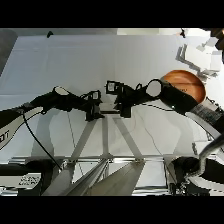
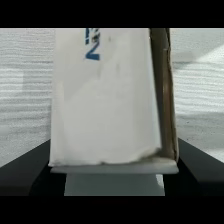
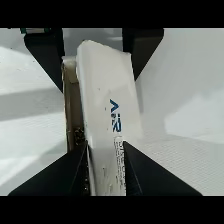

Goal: Fold the box and place the chain.

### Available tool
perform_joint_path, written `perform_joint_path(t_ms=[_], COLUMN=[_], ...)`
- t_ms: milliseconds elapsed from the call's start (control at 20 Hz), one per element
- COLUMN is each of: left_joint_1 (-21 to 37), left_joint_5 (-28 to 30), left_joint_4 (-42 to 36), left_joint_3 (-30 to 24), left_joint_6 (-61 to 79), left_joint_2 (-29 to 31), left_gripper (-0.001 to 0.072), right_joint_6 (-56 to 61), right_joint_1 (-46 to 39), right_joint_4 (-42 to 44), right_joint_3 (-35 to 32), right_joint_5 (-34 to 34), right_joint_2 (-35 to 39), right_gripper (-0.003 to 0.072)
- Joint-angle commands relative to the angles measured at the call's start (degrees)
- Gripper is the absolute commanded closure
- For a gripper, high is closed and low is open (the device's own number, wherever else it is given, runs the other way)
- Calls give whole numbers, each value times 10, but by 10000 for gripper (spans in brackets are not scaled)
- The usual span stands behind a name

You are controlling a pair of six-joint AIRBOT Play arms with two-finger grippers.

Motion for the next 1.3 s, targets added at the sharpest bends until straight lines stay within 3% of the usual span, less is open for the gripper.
perform_joint_path(t_ms=[0, 50, 150, 200, 700, 750, 850, 900, 1050, 1250], left_joint_1=[0, 0, 0, 0, 0, 0, 0, 0, 0, 0], left_joint_5=[-1, -1, 0, -1, -1, -1, -1, 0, -1, -1], left_joint_4=[1, 0, 0, 0, 0, 0, 0, 0, 0, 1], left_joint_3=[0, 0, 0, 0, 0, 0, 0, 0, 0, 0], left_joint_6=[0, 0, 0, 0, 0, 0, 0, 0, 0, 0], left_joint_2=[0, 0, 0, 0, 0, 0, 0, 0, 0, 0], left_gripper=[370, 370, 370, 370, 370, 370, 370, 370, 370, 370], right_joint_6=[2, 2, 2, 2, 2, 2, 10, 17, 37, 192], right_joint_1=[3, 3, 3, 3, 2, 2, 2, 0, -20, -31], right_joint_4=[9, 10, 10, 13, 48, 56, 91, 122, 241, 270], right_joint_3=[-24, -33, -37, -37, -37, -37, -37, -37, -38, -59], right_joint_5=[-17, -19, -18, -18, -19, -20, -19, -21, -27, -58], right_joint_2=[1, 1, 1, 1, 37, 40, 45, 48, 47, 29], right_gripper=[470, 455, 284, 239, 235, 265, 607, 670, 671, 672])
